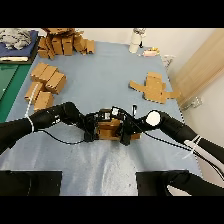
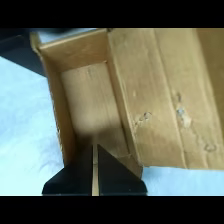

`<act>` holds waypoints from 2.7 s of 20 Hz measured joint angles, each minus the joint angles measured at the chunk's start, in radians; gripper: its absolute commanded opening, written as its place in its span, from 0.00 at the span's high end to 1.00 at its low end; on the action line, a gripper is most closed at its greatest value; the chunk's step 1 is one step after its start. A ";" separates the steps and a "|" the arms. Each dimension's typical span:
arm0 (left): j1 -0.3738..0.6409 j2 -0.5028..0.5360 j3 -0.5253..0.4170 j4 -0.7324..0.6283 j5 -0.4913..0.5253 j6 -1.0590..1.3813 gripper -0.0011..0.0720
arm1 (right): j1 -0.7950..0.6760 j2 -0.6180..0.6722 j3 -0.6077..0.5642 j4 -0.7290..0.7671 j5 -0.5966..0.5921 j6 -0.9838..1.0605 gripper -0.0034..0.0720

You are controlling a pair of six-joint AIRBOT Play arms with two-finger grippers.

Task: Fold the box.

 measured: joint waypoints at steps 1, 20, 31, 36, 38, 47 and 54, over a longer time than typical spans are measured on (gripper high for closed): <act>0.000 0.000 0.000 0.001 -0.003 0.000 0.33 | 0.000 0.011 0.000 -0.013 0.019 0.022 0.88; 0.000 0.000 0.000 0.002 -0.002 0.000 0.33 | -0.002 0.058 0.000 -0.307 0.020 0.085 0.35; 0.000 0.000 0.000 0.003 -0.005 0.002 0.33 | -0.002 0.019 -0.001 -0.156 -0.002 -0.074 0.83; 0.001 0.000 0.000 0.005 -0.002 -0.003 0.33 | -0.002 -0.002 -0.001 -0.100 -0.021 -0.100 0.81; 0.000 0.000 -0.001 0.004 -0.002 -0.002 0.33 | -0.002 -0.007 -0.001 -0.079 -0.023 -0.113 0.72; -0.001 0.000 0.000 0.003 -0.005 0.002 0.33 | -0.001 -0.013 0.000 -0.028 -0.027 -0.120 0.48; -0.001 0.000 0.000 0.003 -0.003 0.001 0.33 | -0.001 -0.013 -0.001 -0.025 -0.026 -0.122 0.39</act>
